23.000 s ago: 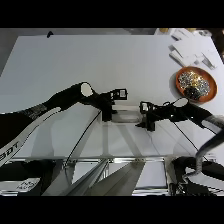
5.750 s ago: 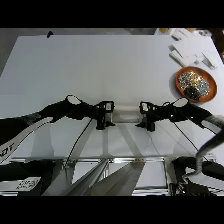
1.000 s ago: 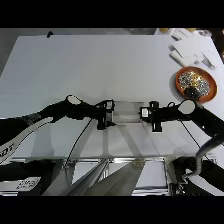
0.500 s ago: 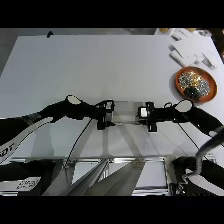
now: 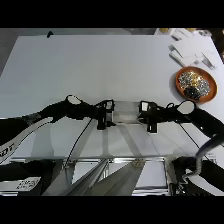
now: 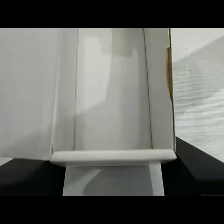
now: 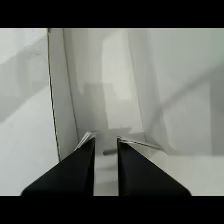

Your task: Fold the box and place the chain.

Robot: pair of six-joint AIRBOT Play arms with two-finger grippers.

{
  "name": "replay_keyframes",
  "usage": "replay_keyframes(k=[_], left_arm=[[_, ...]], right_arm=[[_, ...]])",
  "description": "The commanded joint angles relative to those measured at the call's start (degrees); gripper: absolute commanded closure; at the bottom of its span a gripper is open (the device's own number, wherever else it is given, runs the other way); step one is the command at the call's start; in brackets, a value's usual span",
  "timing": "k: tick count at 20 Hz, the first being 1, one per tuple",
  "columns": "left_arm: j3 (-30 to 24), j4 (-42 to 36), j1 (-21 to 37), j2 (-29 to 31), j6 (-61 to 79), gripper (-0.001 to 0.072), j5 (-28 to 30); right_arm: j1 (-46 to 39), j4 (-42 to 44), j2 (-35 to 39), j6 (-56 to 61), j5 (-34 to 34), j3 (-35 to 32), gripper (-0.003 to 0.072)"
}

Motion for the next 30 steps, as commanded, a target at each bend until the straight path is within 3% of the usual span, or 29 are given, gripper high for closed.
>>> replay_keyframes(k=[1, 4, 6, 9, 12, 15, 18, 26, 29, 30], left_arm=[[0.00, 0.24, 0.02, 0.02, 0.13, 0.0502, -0.02], [0.00, 0.24, 0.02, 0.02, 0.13, 0.0502, 0.00], [0.00, 0.24, 0.02, 0.02, 0.11, 0.0502, -0.02], [0.00, 0.26, 0.02, 0.02, 0.13, 0.0502, -0.02], [0.00, 0.24, 0.02, 0.02, 0.13, 0.0502, -0.02], [0.00, 0.24, 0.02, 0.02, 0.13, 0.0502, -0.02], [0.00, 0.24, 0.02, 0.02, 0.11, 0.0502, -0.02], [0.00, 0.24, 0.02, 0.02, 0.13, 0.0502, -0.02], [0.00, 0.24, 0.02, 0.02, 0.11, 0.0502, -0.02], [0.00, 0.24, 0.02, 0.02, 0.13, 0.0502, -0.02]], right_arm=[[0.02, -7.63, 6.80, 17.88, -2.08, -0.02, 0.0665], [0.02, -9.51, 12.76, 23.93, -5.03, -0.02, 0.0665], [-0.63, -12.92, 14.23, 34.01, -8.50, -0.02, 0.0664], [-7.39, -20.26, 12.46, 54.27, -11.98, -0.04, 0.0664], [-13.62, -21.33, 7.23, 67.78, -9.05, -0.02, 0.0665], [-14.47, -18.27, 0.39, 68.89, 0.20, -0.04, 0.0665], [-13.35, -9.81, -3.54, 66.82, 4.76, -0.11, 0.0665], [-11.58, -4.33, -3.72, 67.28, 3.69, -1.57, 0.0665], [-11.58, 2.23, -2.67, 61.86, 5.75, -1.57, 0.0657], [-11.58, 3.15, -1.51, 60.81, 6.08, -1.57, 0.0588]])
